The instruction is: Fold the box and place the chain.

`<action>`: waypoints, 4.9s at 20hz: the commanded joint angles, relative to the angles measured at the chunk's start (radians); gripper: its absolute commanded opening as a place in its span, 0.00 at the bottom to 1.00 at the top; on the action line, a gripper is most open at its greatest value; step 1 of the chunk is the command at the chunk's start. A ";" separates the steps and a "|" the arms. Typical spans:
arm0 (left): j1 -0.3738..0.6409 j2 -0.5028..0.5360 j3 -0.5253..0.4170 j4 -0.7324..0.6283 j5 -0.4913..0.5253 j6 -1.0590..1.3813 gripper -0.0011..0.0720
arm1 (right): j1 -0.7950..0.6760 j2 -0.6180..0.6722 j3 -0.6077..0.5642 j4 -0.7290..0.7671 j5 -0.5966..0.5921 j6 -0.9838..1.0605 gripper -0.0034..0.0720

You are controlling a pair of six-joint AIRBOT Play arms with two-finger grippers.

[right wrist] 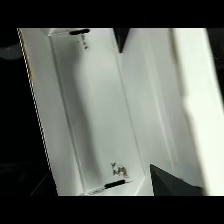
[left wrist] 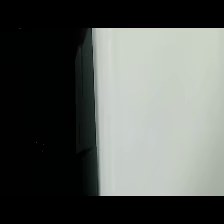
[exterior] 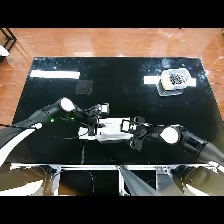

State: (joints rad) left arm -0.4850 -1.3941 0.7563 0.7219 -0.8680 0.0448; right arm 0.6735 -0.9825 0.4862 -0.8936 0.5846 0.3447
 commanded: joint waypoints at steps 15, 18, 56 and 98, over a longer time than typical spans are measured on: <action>0.000 0.000 0.001 0.000 0.001 -0.008 0.05 | -0.116 -0.006 0.048 0.063 0.081 -0.057 0.97; 0.000 0.000 0.001 0.000 0.001 -0.008 0.05 | -0.116 -0.031 0.048 0.154 0.084 -0.225 0.97; 0.000 0.000 0.001 0.000 0.025 -0.008 0.05 | -0.148 -0.253 0.026 0.315 0.087 -0.509 0.97; 0.200 0.441 -0.096 0.114 -0.472 -0.740 0.04 | -0.148 -0.253 0.026 0.313 0.084 -0.506 0.67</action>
State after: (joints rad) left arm -0.2741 -0.9638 0.7136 0.9653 -1.2743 -0.6125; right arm 0.5243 -1.2350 0.5125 -0.5804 0.6685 -0.1616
